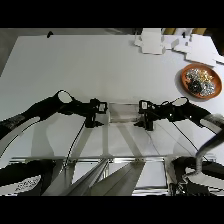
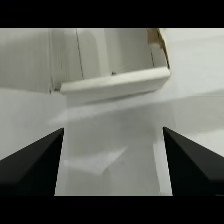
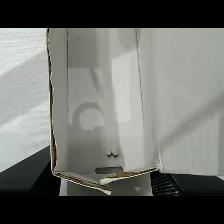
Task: Fold the box and place the chain.
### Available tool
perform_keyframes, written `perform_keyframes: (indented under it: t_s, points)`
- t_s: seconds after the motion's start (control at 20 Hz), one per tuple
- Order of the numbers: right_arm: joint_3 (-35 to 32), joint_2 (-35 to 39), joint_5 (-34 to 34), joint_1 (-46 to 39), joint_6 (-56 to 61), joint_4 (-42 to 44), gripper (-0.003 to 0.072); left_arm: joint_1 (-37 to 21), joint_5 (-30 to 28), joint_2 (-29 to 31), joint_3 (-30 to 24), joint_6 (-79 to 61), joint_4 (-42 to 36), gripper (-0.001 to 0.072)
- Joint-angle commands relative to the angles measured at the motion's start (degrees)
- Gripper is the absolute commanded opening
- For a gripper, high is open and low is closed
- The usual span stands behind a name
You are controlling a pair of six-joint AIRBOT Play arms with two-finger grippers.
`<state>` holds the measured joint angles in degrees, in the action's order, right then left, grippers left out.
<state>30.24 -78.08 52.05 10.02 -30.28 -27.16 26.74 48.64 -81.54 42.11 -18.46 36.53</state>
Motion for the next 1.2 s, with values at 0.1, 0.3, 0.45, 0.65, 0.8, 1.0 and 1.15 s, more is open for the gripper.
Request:
perform_keyframes:
  t_s: [0.1, 0.3, 0.45, 0.65, 0.8, 1.0, 1.15]
  points:
    - [0.0, 0.0, 0.0, 0.0, 0.0, 0.0, 0.0412, 1.3, -0.4, -1.1, 0.8, 0.5, -3.7, 0.0696]
    - [0.0, 0.0, 0.0, 0.0, 0.0, 0.0, 0.0412, 1.3, -0.4, -1.9, 0.8, 0.4, -6.0, 0.0699]
    - [0.0, 0.0, 0.0, 0.0, 0.0, 0.0, 0.0412, 1.3, -0.4, -2.5, 0.8, 0.2, -7.4, 0.0700]
    - [0.0, 0.0, 0.0, 0.0, 0.0, 0.0, 0.0412, 1.3, 1.5, -4.5, 0.8, -4.7, -11.8, 0.0700]
    - [0.0, 0.0, 0.0, 0.0, 0.0, 0.0, 0.0412, 1.3, 1.7, -4.8, 0.8, -7.2, -15.2, 0.0700]
    - [0.0, 0.0, 0.0, 0.0, 0.0, 0.0, 0.0412, 1.3, 1.7, -6.3, 0.8, -7.3, -16.8, 0.0700]
    - [0.0, 0.0, 0.0, 0.0, 0.0, 0.0, 0.0412, 1.0, 1.9, -6.5, 0.8, -7.2, -15.9, 0.0700]
